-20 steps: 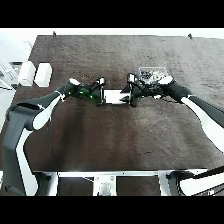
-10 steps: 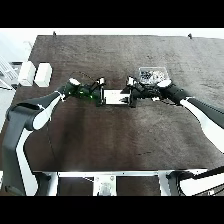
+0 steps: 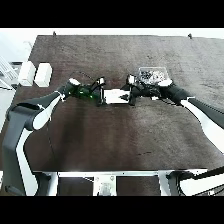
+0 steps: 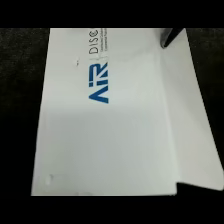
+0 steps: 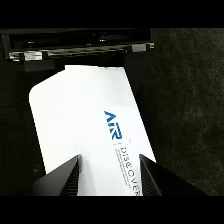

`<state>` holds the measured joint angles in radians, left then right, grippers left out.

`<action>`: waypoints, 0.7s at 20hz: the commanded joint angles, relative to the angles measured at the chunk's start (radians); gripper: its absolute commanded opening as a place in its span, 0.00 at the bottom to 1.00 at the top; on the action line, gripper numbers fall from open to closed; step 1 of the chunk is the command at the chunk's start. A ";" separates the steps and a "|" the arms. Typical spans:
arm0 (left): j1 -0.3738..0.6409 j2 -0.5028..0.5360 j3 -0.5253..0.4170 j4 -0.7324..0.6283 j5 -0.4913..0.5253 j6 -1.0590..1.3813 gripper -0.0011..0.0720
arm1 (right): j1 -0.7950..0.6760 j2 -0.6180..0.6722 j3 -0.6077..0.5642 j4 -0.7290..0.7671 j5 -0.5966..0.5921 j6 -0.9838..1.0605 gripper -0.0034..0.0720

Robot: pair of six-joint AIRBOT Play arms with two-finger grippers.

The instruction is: Fold the box and place the chain.

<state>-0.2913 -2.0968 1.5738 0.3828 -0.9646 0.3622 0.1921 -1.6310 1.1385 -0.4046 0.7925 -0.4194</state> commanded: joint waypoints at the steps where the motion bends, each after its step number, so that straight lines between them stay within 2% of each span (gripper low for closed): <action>1: 0.001 0.000 0.000 0.002 -0.004 0.002 0.60 | 0.000 0.002 0.002 0.005 -0.018 -0.005 0.58; 14: 0.001 0.000 0.000 0.002 -0.004 0.002 0.60 | 0.000 0.012 0.051 0.036 -0.018 -0.004 0.59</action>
<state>-0.2905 -2.0968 1.5738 0.3832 -0.9653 0.3626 0.1909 -1.6192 1.1847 -0.3710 0.7723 -0.4240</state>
